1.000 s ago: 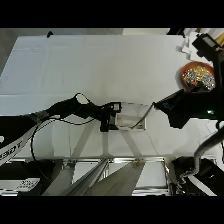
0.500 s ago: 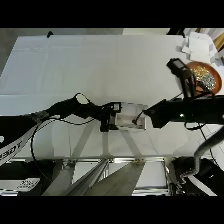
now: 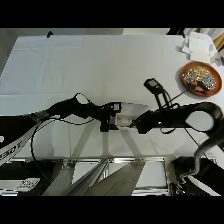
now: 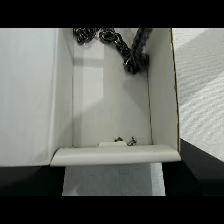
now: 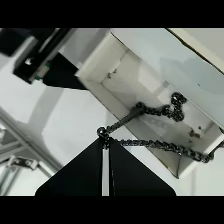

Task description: Fold the box and place the chain.

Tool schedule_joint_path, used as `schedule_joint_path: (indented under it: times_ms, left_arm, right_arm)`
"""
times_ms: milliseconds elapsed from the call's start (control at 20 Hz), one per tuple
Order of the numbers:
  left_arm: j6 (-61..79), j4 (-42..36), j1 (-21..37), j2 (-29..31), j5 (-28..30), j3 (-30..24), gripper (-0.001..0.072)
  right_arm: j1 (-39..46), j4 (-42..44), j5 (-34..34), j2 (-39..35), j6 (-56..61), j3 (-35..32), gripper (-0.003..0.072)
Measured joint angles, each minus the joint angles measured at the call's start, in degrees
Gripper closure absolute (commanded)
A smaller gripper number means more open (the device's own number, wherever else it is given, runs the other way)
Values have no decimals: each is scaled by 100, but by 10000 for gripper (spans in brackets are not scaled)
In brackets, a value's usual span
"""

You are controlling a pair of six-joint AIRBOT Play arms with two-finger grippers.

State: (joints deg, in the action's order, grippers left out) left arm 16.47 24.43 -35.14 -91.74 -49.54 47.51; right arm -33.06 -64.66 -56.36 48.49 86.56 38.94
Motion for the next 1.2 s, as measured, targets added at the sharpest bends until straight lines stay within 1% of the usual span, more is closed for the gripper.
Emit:
schedule_joint_path:
  times_ms: [350,600,650,700,750,900,1050,1200]
  left_arm:
    - [2,0,0,0,-2,0,319]
    - [0,2,0,0,0,0,319]
    - [0,2,0,0,0,0,319]
    - [0,0,0,0,-2,0,319]
    - [0,2,0,0,-2,-2,319]
    - [0,0,0,0,0,0,319]
    - [0,0,0,0,-2,0,319]
    - [0,2,0,0,-2,0,319]
  right_arm:
    - [-50,0,522,918,-2,-164,672]
    - [-50,17,881,1331,-2,-181,670]
    - [-50,24,946,1366,0,-179,642]
    - [-50,26,997,1394,0,-181,530]
    - [-50,37,1054,1412,-2,-179,447]
    - [-50,31,1043,1314,-2,-142,438]
    - [-46,-199,901,894,-2,-81,441]
    - [173,-839,308,186,17,92,450]
